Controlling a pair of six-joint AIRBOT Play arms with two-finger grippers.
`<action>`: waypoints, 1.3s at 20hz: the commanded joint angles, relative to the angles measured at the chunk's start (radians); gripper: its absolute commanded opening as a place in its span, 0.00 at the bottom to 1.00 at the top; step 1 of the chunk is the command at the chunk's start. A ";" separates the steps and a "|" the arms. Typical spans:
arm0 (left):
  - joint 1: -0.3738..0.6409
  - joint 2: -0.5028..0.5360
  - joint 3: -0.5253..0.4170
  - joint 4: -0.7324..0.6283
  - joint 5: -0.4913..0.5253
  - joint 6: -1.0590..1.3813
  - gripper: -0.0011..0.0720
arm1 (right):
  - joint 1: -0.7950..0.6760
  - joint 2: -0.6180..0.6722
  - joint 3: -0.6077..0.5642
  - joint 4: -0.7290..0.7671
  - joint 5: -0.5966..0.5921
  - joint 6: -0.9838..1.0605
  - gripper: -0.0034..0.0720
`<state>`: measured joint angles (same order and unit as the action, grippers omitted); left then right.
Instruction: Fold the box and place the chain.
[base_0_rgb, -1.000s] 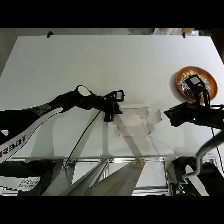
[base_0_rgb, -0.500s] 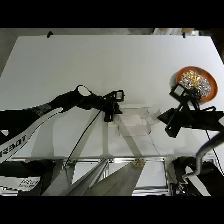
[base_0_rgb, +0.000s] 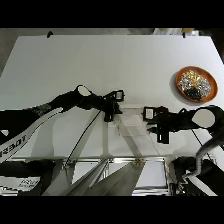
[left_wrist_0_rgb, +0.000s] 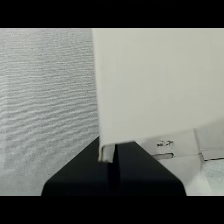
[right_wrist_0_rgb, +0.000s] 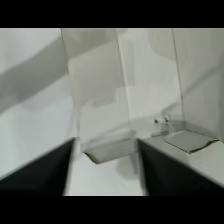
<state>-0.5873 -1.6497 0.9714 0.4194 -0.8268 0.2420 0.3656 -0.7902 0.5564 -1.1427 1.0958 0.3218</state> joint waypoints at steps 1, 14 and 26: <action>0.000 0.000 0.000 0.000 0.000 0.000 0.03 | 0.018 -0.027 -0.032 -0.099 -0.090 -0.093 0.90; 0.000 0.000 0.000 0.000 0.000 0.000 0.03 | 0.097 0.005 -0.272 -0.084 -0.457 -0.095 0.92; 0.000 0.000 0.000 0.000 0.000 0.000 0.03 | -0.052 -0.008 -0.145 0.004 -0.390 -0.140 0.92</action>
<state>-0.5869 -1.6497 0.9718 0.4191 -0.8261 0.2420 0.3450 -0.7895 0.3935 -1.1797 0.7116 0.2192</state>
